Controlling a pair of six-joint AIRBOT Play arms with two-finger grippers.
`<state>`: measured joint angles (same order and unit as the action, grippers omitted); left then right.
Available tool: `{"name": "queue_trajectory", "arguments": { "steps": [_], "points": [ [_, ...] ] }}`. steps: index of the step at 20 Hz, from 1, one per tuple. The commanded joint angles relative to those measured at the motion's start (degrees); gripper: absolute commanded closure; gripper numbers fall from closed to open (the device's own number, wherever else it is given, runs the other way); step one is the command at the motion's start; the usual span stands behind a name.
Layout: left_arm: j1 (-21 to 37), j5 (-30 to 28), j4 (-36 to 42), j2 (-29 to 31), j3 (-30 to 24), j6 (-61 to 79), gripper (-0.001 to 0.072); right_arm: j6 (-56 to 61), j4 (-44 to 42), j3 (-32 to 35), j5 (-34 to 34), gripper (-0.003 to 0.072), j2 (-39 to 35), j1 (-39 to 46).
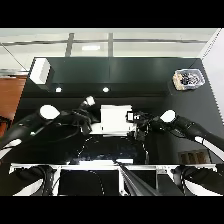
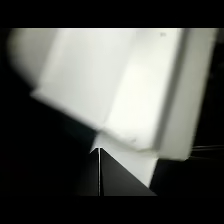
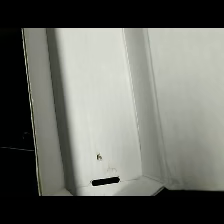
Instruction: Fold the box and place the chain.
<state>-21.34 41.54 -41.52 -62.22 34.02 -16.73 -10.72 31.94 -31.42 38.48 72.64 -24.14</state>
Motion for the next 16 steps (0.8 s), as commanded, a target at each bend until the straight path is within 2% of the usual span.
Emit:
{"name": "queue_trajectory", "arguments": {
  "steps": [1, 3, 5, 6, 8, 12, 16],
  "points": [
    [10.1, 3.0, -14.2, 8.7, 0.2, -20.7, 0.0683, 0.0, 0.0, 0.0, 0.1, 0.0204, 0.0, 0.0],
    [17.7, 2.5, -19.4, 10.8, -0.5, -39.5, 0.0684, 0.0, 0.0, 0.0, 0.1, 0.0204, 0.0, 0.0],
    [25.3, 6.4, -20.5, 9.6, -1.9, -59.5, 0.0683, 0.0, 0.0, 0.0, 0.1, 0.0204, 0.0, 0.0],
    [28.5, 11.1, -18.9, 7.9, -2.6, -64.4, 0.0682, 0.0, 0.0, 0.0, 0.1, 0.0204, 0.0, 0.0],
    [32.0, 19.0, -11.5, 3.5, -4.0, -59.5, 0.0682, 0.0, 0.0, 0.0, 0.1, 0.0204, 0.0, 0.0],
    [30.3, 24.1, 2.4, -6.6, -5.5, -50.9, 0.0684, 0.0, 0.0, 0.0, 0.1, 0.0204, 0.0, 0.0],
    [21.4, 22.1, 9.5, -14.6, -5.2, -45.9, 0.0683, 0.0, 0.0, 0.0, 0.1, 0.0204, 0.0, 0.0]
  ]
}}
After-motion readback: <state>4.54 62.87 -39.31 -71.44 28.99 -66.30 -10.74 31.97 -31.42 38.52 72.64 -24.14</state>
